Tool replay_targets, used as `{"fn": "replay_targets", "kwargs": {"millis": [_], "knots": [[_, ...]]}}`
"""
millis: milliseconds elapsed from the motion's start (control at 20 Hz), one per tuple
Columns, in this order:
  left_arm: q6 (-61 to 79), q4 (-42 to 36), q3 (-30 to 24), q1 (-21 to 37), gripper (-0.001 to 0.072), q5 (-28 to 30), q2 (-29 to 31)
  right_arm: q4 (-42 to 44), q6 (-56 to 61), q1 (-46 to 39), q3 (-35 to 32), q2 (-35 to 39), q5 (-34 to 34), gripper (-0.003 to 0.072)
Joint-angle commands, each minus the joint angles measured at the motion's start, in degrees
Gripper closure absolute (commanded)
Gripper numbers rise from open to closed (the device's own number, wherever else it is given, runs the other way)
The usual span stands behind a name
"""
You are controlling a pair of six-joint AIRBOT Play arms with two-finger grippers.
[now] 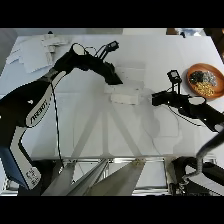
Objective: Fold the box and place the chain.
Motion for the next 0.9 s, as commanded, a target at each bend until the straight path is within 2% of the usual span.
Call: {"fn": "replay_targets", "kwargs": {"millis": [0,50,150,250,300,350,400,850], "knots": [[2.58,5.27,0.07,-2.01,0.0253,1.31,-0.07,0.0,0.02,0.0,-0.02,-0.02,0.02,0.0672],[2.56,5.4,0.07,-2.19,0.0329,2.29,-0.11,0.0,0.02,0.0,-0.02,-0.02,0.0,0.0672],[2.62,5.4,0.07,-2.19,0.0401,3.69,-0.11,0.0,0.02,0.0,-0.02,-0.02,0.0,0.0672],[3.5,5.38,0.07,-2.19,0.056,4.0,-0.11,0.0,0.02,0.0,-0.02,-0.02,0.02,0.0672],[3.67,5.38,0.07,-2.19,0.0597,4.04,-0.11,0.0,0.02,0.0,-0.02,-0.02,0.0,0.0672],[3.69,5.38,0.07,-2.19,0.0681,4.09,-0.11,0.0,0.02,0.0,-0.02,-0.02,0.0,0.0672],[4.63,5.38,0.07,-2.19,0.0699,3.91,-0.11,0.0,0.02,0.0,-0.02,-0.02,0.02,0.0672],[6.16,5.33,0.07,-2.27,0.07,2.32,-0.09,0.0,0.02,0.0,-0.02,-0.02,0.02,0.0672]]}}
